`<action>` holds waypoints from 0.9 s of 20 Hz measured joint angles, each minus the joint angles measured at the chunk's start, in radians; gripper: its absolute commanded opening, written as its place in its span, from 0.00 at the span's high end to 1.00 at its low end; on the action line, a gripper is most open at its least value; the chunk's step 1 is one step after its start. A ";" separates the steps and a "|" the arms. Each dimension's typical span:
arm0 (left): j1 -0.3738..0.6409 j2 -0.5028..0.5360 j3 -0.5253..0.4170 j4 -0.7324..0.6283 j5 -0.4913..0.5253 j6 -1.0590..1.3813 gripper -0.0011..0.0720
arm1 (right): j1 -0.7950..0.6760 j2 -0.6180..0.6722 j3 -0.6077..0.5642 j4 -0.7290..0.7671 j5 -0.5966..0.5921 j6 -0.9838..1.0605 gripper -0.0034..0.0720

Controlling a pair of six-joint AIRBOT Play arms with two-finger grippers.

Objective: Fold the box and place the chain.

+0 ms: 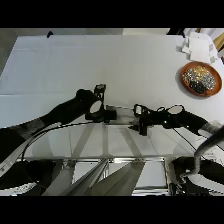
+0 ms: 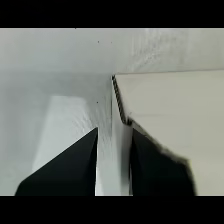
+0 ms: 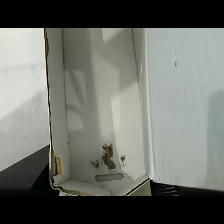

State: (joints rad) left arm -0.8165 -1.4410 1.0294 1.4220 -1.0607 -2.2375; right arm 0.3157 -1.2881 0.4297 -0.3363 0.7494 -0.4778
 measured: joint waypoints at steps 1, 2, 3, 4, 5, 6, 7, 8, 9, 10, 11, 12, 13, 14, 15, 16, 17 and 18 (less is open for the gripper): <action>0.010 0.016 0.000 -0.003 -0.018 0.031 0.67 | 0.000 0.000 0.000 0.004 0.004 0.000 0.45; 0.021 0.034 0.000 -0.004 -0.041 0.068 0.67 | 0.001 0.000 0.000 0.008 0.008 0.000 0.45; 0.033 0.053 0.000 -0.003 -0.068 0.110 0.67 | 0.001 0.000 0.000 0.007 0.008 -0.001 0.45; 0.045 0.072 0.001 -0.015 -0.091 0.150 0.67 | 0.000 0.000 0.000 -0.002 0.002 -0.003 0.45; 0.060 0.091 0.001 -0.021 -0.119 0.201 0.67 | 0.000 0.000 0.000 -0.004 0.000 -0.001 0.45; 0.076 0.109 0.000 -0.032 -0.151 0.242 0.59 | 0.000 0.000 0.000 -0.004 -0.002 -0.002 0.45; 0.095 0.129 0.000 -0.063 -0.145 0.289 0.39 | 0.000 0.000 0.000 -0.003 -0.004 -0.002 0.45; 0.110 0.146 0.000 -0.090 -0.150 0.331 0.29 | 0.000 0.000 0.000 -0.002 -0.004 -0.002 0.45; 0.129 0.164 0.000 -0.109 -0.161 0.373 0.29 | 0.000 0.000 0.000 -0.002 -0.004 -0.002 0.45; 0.146 0.180 0.000 -0.120 -0.151 0.418 0.29 | 0.000 0.000 0.000 -0.002 -0.004 -0.002 0.45; 0.166 0.198 0.000 -0.131 -0.149 0.475 0.29 | 0.000 0.000 0.000 -0.001 -0.003 -0.002 0.45; 0.187 0.213 0.000 -0.144 -0.144 0.537 0.29 | 0.000 0.000 0.000 -0.001 -0.003 -0.002 0.45; 0.212 0.229 -0.004 -0.152 -0.132 0.611 0.30 | 0.000 0.000 0.000 -0.001 -0.003 -0.002 0.45; 0.235 0.244 -0.011 -0.159 -0.123 0.675 0.30 | 0.000 0.000 0.000 -0.001 -0.003 -0.002 0.45; 0.258 0.257 -0.023 -0.170 -0.105 0.732 0.30 | 0.000 0.000 0.000 -0.001 -0.003 -0.002 0.45; 0.274 0.266 -0.035 -0.187 -0.087 0.768 0.30 | 0.000 0.000 0.000 -0.001 -0.003 -0.002 0.45; 0.285 0.270 -0.047 -0.204 -0.073 0.782 0.30 | 0.000 0.000 0.000 -0.001 -0.003 -0.002 0.45; 0.289 0.270 -0.056 -0.222 -0.063 0.773 0.30 | 0.000 0.000 0.000 0.000 -0.003 -0.002 0.45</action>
